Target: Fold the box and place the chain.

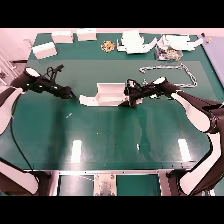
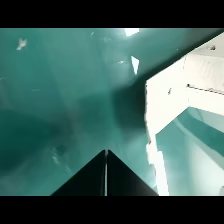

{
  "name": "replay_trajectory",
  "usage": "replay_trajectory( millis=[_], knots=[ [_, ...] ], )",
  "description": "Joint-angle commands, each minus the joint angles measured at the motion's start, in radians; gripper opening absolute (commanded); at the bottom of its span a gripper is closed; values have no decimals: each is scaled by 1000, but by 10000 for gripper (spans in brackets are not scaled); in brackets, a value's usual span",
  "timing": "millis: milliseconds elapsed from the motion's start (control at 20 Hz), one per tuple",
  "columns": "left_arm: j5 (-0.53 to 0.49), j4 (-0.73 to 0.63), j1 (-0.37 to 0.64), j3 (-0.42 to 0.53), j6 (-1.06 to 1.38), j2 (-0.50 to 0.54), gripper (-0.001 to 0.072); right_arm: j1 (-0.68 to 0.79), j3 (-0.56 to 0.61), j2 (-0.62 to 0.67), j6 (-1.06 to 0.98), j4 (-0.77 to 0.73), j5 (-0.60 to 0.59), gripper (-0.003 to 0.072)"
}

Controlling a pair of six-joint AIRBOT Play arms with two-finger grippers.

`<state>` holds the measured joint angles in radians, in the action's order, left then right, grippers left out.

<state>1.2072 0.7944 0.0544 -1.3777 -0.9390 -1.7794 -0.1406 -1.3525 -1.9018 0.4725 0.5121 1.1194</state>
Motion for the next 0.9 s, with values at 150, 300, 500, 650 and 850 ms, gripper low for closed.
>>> replay_trajectory(
  millis=[150, 300, 500, 650, 850],
  knots=[
    [-43, -59, -100, 2, 5, -68, 18, 0, 0, 0, 0, 0, 0, 575],
    [-60, -74, -149, 1, 23, -69, 18, 0, 0, 0, 0, 0, 0, 575],
    [-66, -98, -163, -24, 23, -68, 17, 0, 0, 0, 0, 0, 0, 575],
    [-46, -100, -163, -74, 23, -63, 16, 0, 0, 0, 0, 0, 0, 575],
    [-10, -129, -164, -89, 13, -63, 17, 0, 0, 0, 0, 0, 0, 575]
  ],
)
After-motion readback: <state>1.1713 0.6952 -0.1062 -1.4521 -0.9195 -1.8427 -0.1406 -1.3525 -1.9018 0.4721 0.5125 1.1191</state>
